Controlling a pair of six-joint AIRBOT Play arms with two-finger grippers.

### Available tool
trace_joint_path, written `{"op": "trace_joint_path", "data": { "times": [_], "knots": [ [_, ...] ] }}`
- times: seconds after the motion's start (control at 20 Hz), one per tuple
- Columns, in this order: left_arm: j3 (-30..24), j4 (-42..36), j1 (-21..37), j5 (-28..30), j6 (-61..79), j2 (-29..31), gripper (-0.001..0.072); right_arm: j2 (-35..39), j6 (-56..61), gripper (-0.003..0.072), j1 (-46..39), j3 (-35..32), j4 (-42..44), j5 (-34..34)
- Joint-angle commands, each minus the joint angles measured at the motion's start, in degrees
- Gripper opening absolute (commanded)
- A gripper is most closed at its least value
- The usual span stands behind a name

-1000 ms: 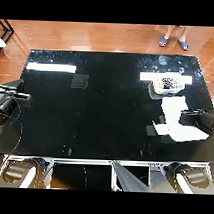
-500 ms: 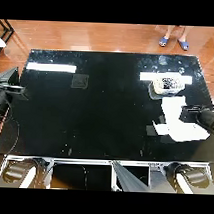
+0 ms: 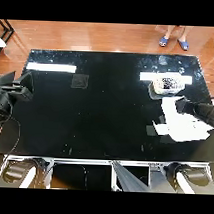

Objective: Fold the box and place the chain.

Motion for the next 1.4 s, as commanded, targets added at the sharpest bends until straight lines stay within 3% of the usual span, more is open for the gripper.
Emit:
{"op": "trace_joint_path", "data": {
  "times": [0.0, 0.15, 0.3, 0.65, 0.75, 0.95, 1.15, 1.35],
  "knots": [
    [0.0, -0.6, 0.0, -6.7, 0.0, -0.8, 0.0632, -9.5, -1.1, 0.0715, -6.8, 5.4, 0.3, 2.2],
    [0.0, -1.2, 0.0, -17.4, 0.0, -2.3, 0.0632, -19.8, -7.8, 0.0710, -19.4, 16.1, -0.9, 10.0],
    [0.0, -2.0, 0.0, -25.1, 0.0, -3.6, 0.0630, -27.6, -11.6, 0.0710, -35.0, 22.5, -1.2, 12.3],
    [0.0, -4.0, 0.0, -25.4, 0.0, -6.8, 0.0628, -32.5, -22.9, 0.0710, -61.4, 23.6, 4.9, 16.3],
    [0.0, -6.8, 0.0, -25.3, 0.0, -8.1, 0.0628, -35.5, -28.3, 0.0710, -66.8, 23.7, 13.3, 16.8],
    [0.0, -12.6, 0.0, -25.2, 0.0, -10.6, 0.0628, -47.6, -42.1, 0.0710, -73.7, 25.3, 35.0, 25.6],
    [0.0, -19.3, 0.0, -24.8, 0.0, -11.8, 0.0628, -59.7, -45.5, 0.0710, -72.2, 30.2, 35.6, 34.7],
    [0.0, -26.4, 0.0, -24.9, 0.2, -11.8, 0.0628, -67.6, -46.4, 0.0709, -67.9, 36.7, 32.8, 37.2]
  ]
}}
